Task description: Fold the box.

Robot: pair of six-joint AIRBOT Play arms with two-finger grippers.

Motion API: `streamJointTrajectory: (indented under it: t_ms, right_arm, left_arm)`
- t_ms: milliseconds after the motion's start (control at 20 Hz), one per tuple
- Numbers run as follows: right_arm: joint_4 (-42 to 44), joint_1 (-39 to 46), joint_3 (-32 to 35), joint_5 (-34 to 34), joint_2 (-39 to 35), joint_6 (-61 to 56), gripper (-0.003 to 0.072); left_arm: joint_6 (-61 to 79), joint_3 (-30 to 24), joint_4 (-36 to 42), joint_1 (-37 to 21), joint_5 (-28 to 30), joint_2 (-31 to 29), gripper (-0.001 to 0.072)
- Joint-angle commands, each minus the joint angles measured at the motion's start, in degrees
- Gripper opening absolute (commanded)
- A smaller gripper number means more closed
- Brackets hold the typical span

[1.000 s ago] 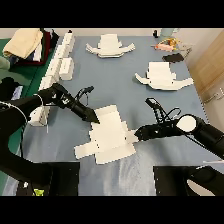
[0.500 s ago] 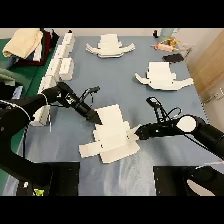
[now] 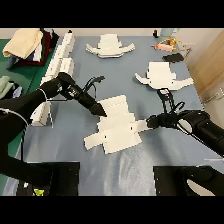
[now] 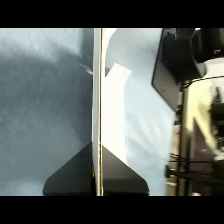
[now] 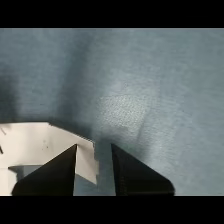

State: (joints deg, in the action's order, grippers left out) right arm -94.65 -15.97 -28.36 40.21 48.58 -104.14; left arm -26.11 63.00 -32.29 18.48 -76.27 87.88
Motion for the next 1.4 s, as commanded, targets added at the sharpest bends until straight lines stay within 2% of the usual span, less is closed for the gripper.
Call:
streamJointTrajectory:
  t_ms: [0, 100, 200, 300, 450, 550, 700, 900, 1200, 1350]
  right_arm:
    - [-7.39, 0.07, -0.55, -1.01, 0.02, -7.54, 0.0336]
    - [-7.23, 0.07, -0.55, -0.98, -0.04, -8.57, 0.0336]
    - [-7.15, 0.07, -0.57, -1.01, -0.09, -9.97, 0.0336]
    - [-7.15, 0.07, -0.57, -1.09, -0.09, -10.16, 0.0336]
    - [-7.19, 0.07, -0.57, -1.22, -0.09, -11.17, 0.0336]
    - [-7.39, 0.07, -0.57, -2.05, -0.09, -12.37, 0.0336]
    - [-7.37, 0.07, -0.57, -3.69, -0.09, -12.55, 0.0336]
    - [-7.34, 0.07, -0.57, -4.59, -0.09, -14.56, 0.0336]
    - [-7.1, 0.07, -0.57, -4.7, -0.09, -14.56, 0.0336]
    - [-6.69, 0.07, -0.57, -4.7, -0.09, -14.56, 0.0336]
  left_arm:
    - [4.22, 0.48, -4.79, 4.22, 7.41, -3.85, 0.0009]
    - [4.31, -0.24, -6.88, 5.99, 10.6, -5.64, 0.0009]
    - [5.16, -3.45, -6.64, 7.69, 16.87, -8.59, 0.0007]
    - [9.64, -8.63, -5.62, 10.19, 24.41, -13.4, 0.0007]
    - [17.03, -18.6, -5.16, 15.43, 39.58, -22.49, 0.0007]
    - [22.27, -23.93, -5.25, 18.91, 45.2, -27.17, 0.0009]
    - [25.27, -27.15, -7.56, 22.03, 45.44, -29.05, 0.001]
    - [24.63, -27.74, -10.16, 24.65, 45.81, -27.76, 0.001]
    - [22.12, -29.4, -10.16, 24.76, 47.12, -27.71, 0.0012]
    - [21.49, -29.62, -10.16, 24.76, 43.8, -27.69, 0.0012]
